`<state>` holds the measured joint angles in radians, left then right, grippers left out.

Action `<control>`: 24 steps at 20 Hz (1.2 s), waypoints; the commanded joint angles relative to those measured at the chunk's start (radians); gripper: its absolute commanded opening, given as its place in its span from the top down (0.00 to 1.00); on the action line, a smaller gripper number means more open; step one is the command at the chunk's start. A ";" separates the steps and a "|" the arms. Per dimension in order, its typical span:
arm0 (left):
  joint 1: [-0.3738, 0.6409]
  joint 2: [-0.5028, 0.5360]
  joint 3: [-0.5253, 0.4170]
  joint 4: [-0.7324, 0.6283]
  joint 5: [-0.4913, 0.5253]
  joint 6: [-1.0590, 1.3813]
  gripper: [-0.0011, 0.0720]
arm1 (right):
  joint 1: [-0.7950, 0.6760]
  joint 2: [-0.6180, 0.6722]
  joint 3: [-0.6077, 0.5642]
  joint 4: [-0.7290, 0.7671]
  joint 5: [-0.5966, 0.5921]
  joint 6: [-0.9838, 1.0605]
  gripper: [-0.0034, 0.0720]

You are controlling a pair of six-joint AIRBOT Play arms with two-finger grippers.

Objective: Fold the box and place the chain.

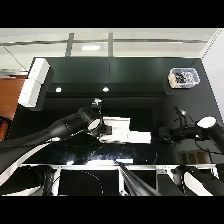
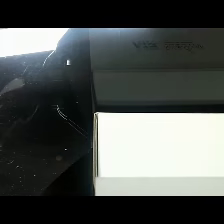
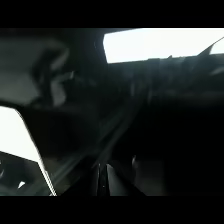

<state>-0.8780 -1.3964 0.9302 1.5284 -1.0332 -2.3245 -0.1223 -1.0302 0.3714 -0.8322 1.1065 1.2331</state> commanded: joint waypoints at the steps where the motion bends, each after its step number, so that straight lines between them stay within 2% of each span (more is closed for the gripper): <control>1: 0.000 -0.001 0.000 0.000 0.001 -0.002 0.95 | 0.112 -0.123 -0.014 0.200 -0.001 -0.103 0.89; 3: 0.000 -0.001 0.000 0.000 0.001 -0.002 0.95 | 0.164 -0.135 -0.009 0.357 -0.002 -0.238 0.88; 4: 0.000 0.000 0.000 0.000 0.000 -0.002 0.95 | 0.171 -0.136 0.006 0.408 0.019 -0.284 0.80; 5: 0.000 0.000 0.000 0.000 -0.001 -0.002 0.95 | 0.171 -0.135 0.025 0.425 0.039 -0.304 0.55; 6: 0.000 0.000 0.000 0.000 -0.004 -0.002 0.95 | 0.171 -0.135 0.048 0.423 0.058 -0.304 0.09; 7: 0.000 0.000 0.000 0.000 -0.009 -0.002 0.95 | 0.172 -0.135 0.068 0.415 0.077 -0.308 0.03; 11: 0.000 0.000 0.000 0.000 -0.018 -0.002 0.95 | 0.180 -0.135 0.104 0.430 0.103 -0.307 0.03; 14: 0.000 0.000 0.000 0.000 -0.018 -0.002 0.95 | 0.257 -0.135 0.104 0.439 0.071 -0.289 0.03; 16: 0.000 0.000 0.000 0.000 -0.018 -0.002 0.95 | 0.341 -0.135 0.105 0.439 -0.011 -0.223 0.17; 18: 0.000 0.000 0.000 0.000 -0.018 -0.002 0.95 | 0.419 -0.135 0.118 0.430 -0.091 -0.166 0.25; 20: 0.000 0.000 0.000 0.001 -0.018 -0.002 0.95 | 0.492 -0.135 0.150 0.419 -0.145 -0.111 0.26; 21: 0.000 0.000 0.000 0.001 -0.018 -0.002 0.95 | 0.529 -0.135 0.173 0.385 -0.175 -0.061 0.34; 24: 0.000 0.000 0.000 0.000 -0.019 -0.002 0.95 | 0.631 -0.136 0.254 0.137 -0.238 0.231 0.34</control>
<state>-0.8780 -1.3964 0.9302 1.5288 -1.0515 -2.3264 0.4149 -1.1656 0.5652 -0.5056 0.9531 1.2167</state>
